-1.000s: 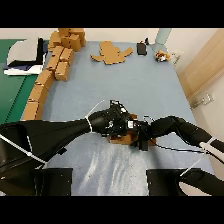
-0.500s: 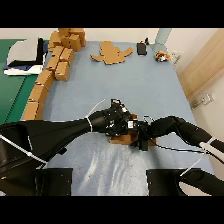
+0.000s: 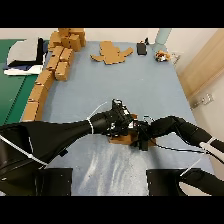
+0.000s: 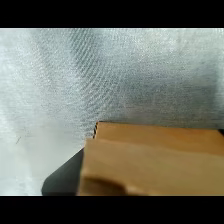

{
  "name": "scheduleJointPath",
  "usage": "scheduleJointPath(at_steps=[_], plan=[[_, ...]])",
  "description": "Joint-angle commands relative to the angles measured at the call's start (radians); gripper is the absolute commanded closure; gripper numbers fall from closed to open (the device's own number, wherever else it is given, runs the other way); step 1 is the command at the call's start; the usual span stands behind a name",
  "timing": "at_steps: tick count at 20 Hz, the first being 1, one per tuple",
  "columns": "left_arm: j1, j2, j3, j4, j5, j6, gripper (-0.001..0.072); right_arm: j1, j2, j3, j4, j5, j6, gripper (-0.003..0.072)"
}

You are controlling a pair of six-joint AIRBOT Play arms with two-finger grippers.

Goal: Fold the box.

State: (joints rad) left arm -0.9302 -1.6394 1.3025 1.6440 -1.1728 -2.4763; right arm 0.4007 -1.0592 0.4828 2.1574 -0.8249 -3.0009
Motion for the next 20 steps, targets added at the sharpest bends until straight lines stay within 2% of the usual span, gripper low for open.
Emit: scheduleJointPath(at_steps=[1, 2, 20], plan=[[-0.001, 0.000, 0.001, 0.010, 0.011, -0.003, 0.0380, 0.000, 0.001, 0.000, 0.000, 0.000, 0.000, 0.0210], [-0.001, 0.000, 0.001, 0.010, 0.010, -0.004, 0.0353, 0.000, 0.001, 0.000, 0.000, 0.000, 0.000, 0.0210], [0.032, 0.050, 0.010, -0.007, -0.005, 0.030, 0.0351, 0.000, 0.001, 0.000, 0.000, 0.000, 0.000, 0.0210]])
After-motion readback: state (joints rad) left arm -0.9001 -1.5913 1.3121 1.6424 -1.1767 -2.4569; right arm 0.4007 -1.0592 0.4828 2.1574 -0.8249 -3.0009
